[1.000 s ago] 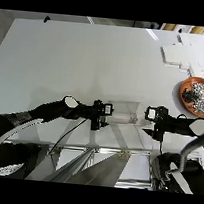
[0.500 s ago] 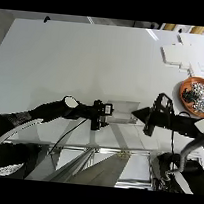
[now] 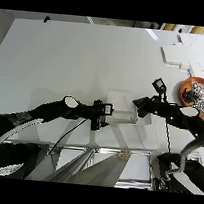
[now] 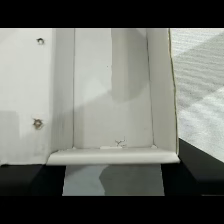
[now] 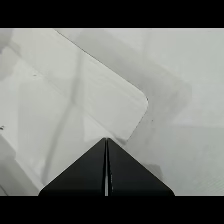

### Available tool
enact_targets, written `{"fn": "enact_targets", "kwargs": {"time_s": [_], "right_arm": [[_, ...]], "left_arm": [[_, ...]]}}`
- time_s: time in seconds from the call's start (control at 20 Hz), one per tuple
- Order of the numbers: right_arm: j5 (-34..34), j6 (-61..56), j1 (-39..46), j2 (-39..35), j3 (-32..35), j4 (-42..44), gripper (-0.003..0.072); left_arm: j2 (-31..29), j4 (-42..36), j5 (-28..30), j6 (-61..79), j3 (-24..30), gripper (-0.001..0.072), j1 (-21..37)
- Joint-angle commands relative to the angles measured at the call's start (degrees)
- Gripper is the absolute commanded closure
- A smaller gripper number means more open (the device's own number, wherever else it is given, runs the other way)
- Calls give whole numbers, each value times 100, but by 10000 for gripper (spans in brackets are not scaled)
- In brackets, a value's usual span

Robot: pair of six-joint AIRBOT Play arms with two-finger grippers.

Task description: Fold the box and place the chain.

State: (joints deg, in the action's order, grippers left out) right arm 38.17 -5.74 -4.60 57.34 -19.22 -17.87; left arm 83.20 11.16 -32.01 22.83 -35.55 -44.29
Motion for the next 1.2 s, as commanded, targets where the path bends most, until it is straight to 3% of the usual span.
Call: {"fn": "enact_targets", "kwargs": {"time_s": [0.0,0.15,0.35,0.45,0.6,0.8,1.15], "right_arm": [[382,-387,2,44,-365,-632,669],[1276,-1084,2,-282,-1137,-2214,669],[2223,-264,2,-590,-1386,-4422,666],[2337,-271,2,-590,-1375,-5101,579],[2420,608,2,-590,-1279,-4933,457],[2459,2149,2,-579,-909,-4074,460],[1825,2564,2,-455,-487,-3456,464]], "left_arm": [[-7,0,2,9,2,506,-2],[-7,0,0,9,2,506,-2],[-7,0,-2,9,2,506,-2],[-7,0,-2,9,2,506,-2],[-7,0,0,9,2,506,-2],[-7,2,0,9,2,506,-2],[-7,0,0,9,2,506,-2]]}}
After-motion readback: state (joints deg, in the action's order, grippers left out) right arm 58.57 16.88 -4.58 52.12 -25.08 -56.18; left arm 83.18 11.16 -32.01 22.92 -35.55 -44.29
